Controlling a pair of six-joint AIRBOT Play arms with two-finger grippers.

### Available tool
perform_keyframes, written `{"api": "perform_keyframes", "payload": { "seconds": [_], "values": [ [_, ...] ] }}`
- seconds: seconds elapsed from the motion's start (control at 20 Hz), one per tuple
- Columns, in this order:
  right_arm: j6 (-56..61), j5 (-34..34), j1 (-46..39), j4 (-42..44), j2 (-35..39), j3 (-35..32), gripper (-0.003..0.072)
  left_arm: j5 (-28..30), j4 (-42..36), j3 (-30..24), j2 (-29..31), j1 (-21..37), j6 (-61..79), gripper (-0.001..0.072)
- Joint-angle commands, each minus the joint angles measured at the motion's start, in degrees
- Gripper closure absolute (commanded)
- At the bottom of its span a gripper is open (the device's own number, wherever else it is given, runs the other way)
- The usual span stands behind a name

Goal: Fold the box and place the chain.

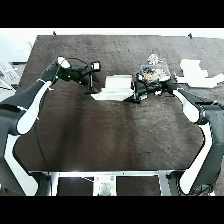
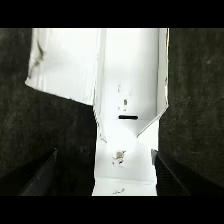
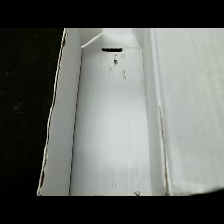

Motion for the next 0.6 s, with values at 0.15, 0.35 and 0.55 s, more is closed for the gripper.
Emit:
{"api": "perform_keyframes", "payload": {
  "seconds": [0.15, 0.35, 0.55],
  "values": [
    [0.0, 0.0, 0.04, 0.02, -0.04, 0.04, 0.0104, 3.48, 2.89, -0.04, -2.95, -2.47, -0.7, 0.0057],
    [0.0, 0.0, 0.04, 0.0, -0.04, 0.04, 0.0104, 2.84, 2.84, -0.04, -3.19, -2.47, -0.68, 0.0125],
    [0.0, 0.0, 0.04, 0.0, -0.04, 0.04, 0.0103, 2.67, 2.58, -0.04, -3.19, -2.47, -0.72, 0.0125]
  ]
}}
